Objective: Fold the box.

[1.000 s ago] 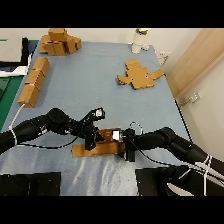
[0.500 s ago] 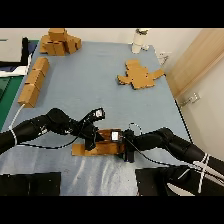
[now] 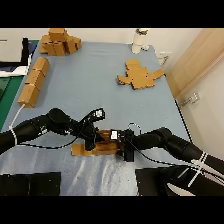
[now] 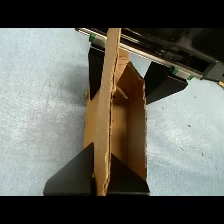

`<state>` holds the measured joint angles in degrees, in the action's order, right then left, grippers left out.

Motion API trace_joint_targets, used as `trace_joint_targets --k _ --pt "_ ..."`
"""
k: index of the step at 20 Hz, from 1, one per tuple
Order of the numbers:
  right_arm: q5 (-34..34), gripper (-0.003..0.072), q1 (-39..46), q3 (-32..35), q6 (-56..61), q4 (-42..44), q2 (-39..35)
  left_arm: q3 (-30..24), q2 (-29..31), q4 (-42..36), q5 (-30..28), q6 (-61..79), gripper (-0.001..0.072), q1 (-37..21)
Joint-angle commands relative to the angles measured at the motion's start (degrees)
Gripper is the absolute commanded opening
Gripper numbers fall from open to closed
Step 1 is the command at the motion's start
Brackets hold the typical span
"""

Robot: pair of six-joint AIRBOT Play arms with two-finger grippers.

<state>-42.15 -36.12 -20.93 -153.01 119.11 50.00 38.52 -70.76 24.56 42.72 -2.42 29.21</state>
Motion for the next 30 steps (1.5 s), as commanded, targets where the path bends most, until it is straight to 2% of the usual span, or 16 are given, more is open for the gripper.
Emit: trace_joint_targets --k 1,30 --pt "-0.3 0.0434 0.0 0.0 0.0 -0.1 0.3 0.0 0.0 -0.1 -0.2 0.0 0.0012 0.0" --pt "-0.9 0.0443 0.0 0.0 0.0 -0.2 0.3 0.0 0.0 -1.4 -0.2 -2.4 0.0019 0.0"
